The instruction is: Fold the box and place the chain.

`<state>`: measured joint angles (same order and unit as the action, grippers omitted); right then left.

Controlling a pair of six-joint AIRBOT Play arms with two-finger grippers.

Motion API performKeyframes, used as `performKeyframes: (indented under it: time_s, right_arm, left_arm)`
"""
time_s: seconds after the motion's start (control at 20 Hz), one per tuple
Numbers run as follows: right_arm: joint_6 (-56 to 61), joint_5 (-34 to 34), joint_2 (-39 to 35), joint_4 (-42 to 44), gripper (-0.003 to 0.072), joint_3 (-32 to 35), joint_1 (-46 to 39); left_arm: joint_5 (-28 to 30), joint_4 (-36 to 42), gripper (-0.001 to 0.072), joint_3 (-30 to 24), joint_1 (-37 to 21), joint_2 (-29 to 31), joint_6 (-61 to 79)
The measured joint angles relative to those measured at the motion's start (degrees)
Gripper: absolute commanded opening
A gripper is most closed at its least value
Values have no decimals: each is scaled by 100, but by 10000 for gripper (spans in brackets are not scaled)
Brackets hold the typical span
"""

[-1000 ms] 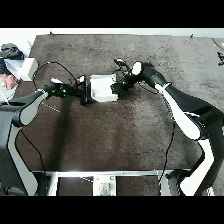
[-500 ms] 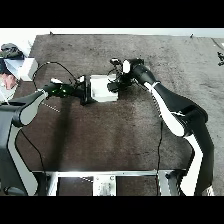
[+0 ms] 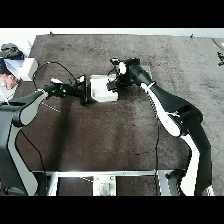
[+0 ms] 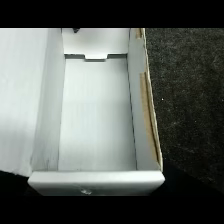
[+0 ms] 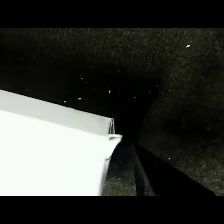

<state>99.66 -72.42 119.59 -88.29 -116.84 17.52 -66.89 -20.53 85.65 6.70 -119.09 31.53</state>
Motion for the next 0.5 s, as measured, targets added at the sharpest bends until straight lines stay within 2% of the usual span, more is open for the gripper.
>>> performKeyframes:
  time_s: [0.5]
  right_arm:
    - [140, 98, 118, -398, 374, -7, 199]
  left_arm:
    - [0, 0, 233, 0, 0, 0, 2]
